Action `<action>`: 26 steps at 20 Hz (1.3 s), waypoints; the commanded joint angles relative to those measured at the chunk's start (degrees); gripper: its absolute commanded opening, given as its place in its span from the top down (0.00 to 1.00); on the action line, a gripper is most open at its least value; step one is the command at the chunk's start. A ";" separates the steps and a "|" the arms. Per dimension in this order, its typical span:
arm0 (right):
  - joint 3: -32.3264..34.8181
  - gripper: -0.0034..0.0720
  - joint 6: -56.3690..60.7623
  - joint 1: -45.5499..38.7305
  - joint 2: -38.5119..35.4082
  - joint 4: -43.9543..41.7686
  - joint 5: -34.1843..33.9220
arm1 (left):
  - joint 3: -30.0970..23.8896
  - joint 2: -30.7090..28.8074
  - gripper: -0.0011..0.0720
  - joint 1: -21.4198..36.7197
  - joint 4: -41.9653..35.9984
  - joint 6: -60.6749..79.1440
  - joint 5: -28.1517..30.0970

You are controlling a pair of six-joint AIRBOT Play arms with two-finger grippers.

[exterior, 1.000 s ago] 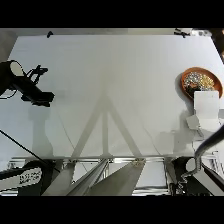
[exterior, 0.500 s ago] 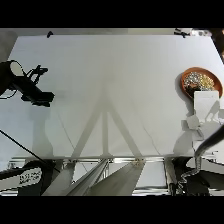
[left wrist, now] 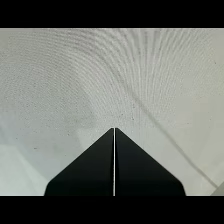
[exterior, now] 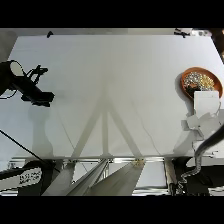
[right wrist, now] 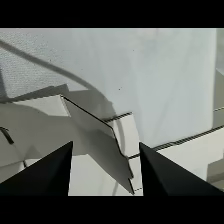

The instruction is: Fold the box and place the chain.

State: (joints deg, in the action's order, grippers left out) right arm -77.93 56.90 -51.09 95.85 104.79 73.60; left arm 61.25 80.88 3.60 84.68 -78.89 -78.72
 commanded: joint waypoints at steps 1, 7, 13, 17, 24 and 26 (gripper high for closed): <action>-0.28 0.48 -1.99 -0.04 2.05 -1.57 5.11 | -0.02 0.00 0.97 0.00 0.00 0.00 0.00; -0.26 0.95 -5.99 -0.04 1.77 -13.05 13.79 | -0.02 0.00 0.97 0.00 0.00 0.00 0.02; 1.70 0.95 -12.59 3.37 -6.14 -31.41 17.77 | -0.02 0.00 0.97 0.02 0.00 0.00 0.00; 7.06 0.95 -13.27 10.64 -13.35 -36.15 16.96 | -0.02 0.00 0.97 0.00 0.00 0.00 0.00; 26.58 0.95 -11.06 28.41 -21.88 -46.16 6.29 | -0.02 0.00 0.97 0.00 0.00 0.00 0.00; 30.62 0.95 -9.29 33.99 -23.76 -49.18 1.38 | -0.02 0.00 0.97 0.00 0.00 0.00 0.00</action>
